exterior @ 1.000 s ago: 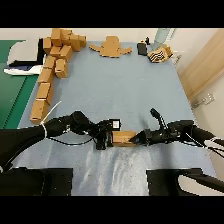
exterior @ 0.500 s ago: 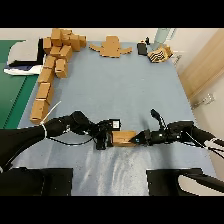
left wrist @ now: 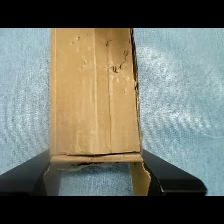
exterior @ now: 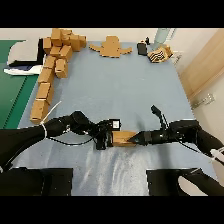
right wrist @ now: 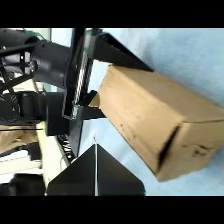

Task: Fold the box.

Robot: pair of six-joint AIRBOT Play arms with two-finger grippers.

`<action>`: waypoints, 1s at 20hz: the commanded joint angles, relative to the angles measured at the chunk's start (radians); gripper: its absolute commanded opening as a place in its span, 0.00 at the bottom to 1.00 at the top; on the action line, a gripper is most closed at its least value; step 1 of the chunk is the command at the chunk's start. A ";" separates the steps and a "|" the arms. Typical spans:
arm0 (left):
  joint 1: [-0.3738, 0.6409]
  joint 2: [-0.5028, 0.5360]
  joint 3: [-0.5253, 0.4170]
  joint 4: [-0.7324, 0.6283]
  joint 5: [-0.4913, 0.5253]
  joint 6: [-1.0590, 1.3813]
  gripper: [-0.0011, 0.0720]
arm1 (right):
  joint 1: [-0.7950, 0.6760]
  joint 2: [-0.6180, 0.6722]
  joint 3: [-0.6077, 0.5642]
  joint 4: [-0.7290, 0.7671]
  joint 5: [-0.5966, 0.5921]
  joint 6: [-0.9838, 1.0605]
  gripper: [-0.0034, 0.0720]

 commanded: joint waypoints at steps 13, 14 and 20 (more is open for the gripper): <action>0.000 0.001 0.001 0.000 0.000 0.000 0.73 | 0.355 0.065 0.000 0.001 0.476 0.256 0.05; 0.000 0.001 0.001 0.000 0.000 0.000 0.73 | 0.355 0.065 0.000 -0.004 0.476 0.256 0.05; 0.000 0.001 0.000 0.000 0.000 0.000 0.73 | 0.355 0.065 0.000 -0.034 0.474 0.272 0.05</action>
